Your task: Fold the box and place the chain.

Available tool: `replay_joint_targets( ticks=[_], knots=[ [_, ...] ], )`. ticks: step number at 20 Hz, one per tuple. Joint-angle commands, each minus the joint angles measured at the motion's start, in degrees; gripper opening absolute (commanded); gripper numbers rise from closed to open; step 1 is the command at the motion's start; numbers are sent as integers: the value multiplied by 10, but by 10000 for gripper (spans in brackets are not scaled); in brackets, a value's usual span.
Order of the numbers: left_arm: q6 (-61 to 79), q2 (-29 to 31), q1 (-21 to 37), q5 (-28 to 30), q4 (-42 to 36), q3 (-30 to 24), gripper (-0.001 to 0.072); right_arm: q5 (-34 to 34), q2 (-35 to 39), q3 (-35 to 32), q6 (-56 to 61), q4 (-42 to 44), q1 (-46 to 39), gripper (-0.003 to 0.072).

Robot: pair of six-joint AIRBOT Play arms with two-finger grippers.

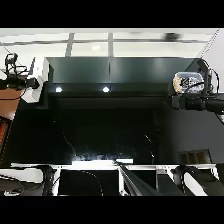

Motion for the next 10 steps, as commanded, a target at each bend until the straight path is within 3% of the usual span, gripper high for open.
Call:
replay_joint_targets(
  ticks=[1, 6, 7, 8, 9, 10],
  knots=[
    [-14, -12, -4, -53, -3, 51, 714, -2, 0, 0, 2, 0, 0, 11],
    [-50, -12, -4, -275, -3, 203, 710, 21, 0, 0, 2, 2, 0, 11],
    [-85, -12, -4, -329, -3, 237, 574, 38, 0, 0, 2, 2, 0, 10],
    [-113, -11, -4, -383, -4, 265, 176, 57, 1, 0, 2, 0, 0, 10],
    [-113, -6, -5, -429, -18, 283, 25, 73, 2, 0, 2, 0, 0, 10],
    [-114, 9, -9, -441, -41, 281, 25, 80, 7, -1, 4, -1, 0, 9]
  ],
)
